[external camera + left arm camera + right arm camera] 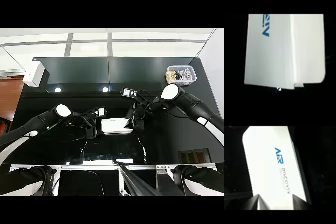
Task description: Fold the box and place the chain.
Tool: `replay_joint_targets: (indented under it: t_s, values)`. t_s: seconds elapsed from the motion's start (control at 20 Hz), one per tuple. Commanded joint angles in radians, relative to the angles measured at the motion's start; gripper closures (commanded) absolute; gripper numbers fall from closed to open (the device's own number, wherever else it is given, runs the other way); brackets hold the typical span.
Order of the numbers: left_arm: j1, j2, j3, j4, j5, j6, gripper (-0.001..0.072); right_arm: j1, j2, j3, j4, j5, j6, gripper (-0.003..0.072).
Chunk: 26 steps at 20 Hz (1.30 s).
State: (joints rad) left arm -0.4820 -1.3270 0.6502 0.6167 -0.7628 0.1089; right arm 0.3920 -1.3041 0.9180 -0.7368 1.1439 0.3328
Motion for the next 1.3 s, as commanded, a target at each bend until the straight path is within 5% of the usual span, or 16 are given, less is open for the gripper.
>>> replay_joint_targets:
  t_s: [0.0, 0.2, 0.25, 0.3, 0.8, 0.85, 1.25]
  values:
    - [0.0, 0.0, 0.0, 0.0, 0.0, 0.0, 0.031, 0.001, 0.0, 0.0, 0.0, 0.005, 0.0, 0.0423]
    - [0.0, 0.0, 0.0, 0.0, 0.0, 0.0, 0.031, 0.001, 0.0, 0.0, 0.0, -0.004, 0.003, 0.0427]
    - [0.0, 0.0, 0.0, 0.0, 0.0, 0.0, 0.031, 0.001, 0.0, 0.0, 0.0, -0.004, 0.003, 0.0515]
    - [0.0, 0.0, 0.0, 0.0, 0.0, 0.0, 0.031, 0.001, 0.0, 0.0, 0.0, -0.002, 0.003, 0.0527]
    - [0.0, 0.0, 0.0, 0.0, 0.0, 0.0, 0.031, 0.001, 0.011, 0.003, 0.003, -0.002, 0.032, 0.057]
    - [0.0, 0.0, 0.0, 0.0, 0.0, 0.0, 0.031, 0.001, 0.014, 0.003, 0.003, 0.003, 0.035, 0.0674]
    - [0.0, 0.0, 0.0, 0.0, 0.0, 0.0, 0.031, 0.0, 0.039, 0.003, 0.022, -0.007, 0.042, 0.067]
